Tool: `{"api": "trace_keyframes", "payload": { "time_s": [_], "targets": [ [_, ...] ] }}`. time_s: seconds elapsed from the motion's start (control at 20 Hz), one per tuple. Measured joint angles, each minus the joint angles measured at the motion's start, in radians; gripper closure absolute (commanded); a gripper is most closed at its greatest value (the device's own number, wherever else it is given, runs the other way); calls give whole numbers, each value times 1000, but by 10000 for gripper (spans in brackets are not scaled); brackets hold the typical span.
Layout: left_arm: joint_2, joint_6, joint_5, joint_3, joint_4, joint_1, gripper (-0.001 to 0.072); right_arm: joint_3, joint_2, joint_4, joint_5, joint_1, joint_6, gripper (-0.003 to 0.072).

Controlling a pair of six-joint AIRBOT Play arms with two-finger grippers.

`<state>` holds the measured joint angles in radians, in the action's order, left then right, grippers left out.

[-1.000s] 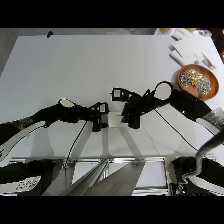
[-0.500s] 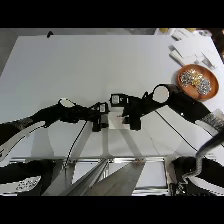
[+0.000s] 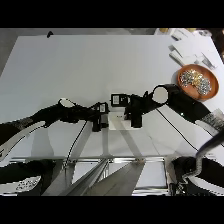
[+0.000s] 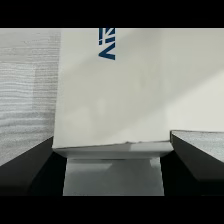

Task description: Fold the box and place the chain.

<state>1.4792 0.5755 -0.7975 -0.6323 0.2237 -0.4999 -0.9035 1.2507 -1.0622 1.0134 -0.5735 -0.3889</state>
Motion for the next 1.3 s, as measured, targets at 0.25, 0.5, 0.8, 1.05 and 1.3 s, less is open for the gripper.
{"api": "trace_keyframes", "payload": {
  "time_s": [0.25,0.5,0.8,1.05,1.3],
  "targets": [
    [0,0,0,0,0,0,560,6,-6,24,53,-13,-3,445],
    [0,0,0,0,0,0,560,38,-7,5,43,-16,-3,409],
    [0,0,0,0,0,0,560,51,-37,-26,-22,-17,-3,366],
    [0,0,0,0,0,0,560,58,-82,-26,-42,-40,-3,345],
    [0,0,0,0,0,0,560,76,-92,-23,-106,-93,-3,351]
  ]
}}
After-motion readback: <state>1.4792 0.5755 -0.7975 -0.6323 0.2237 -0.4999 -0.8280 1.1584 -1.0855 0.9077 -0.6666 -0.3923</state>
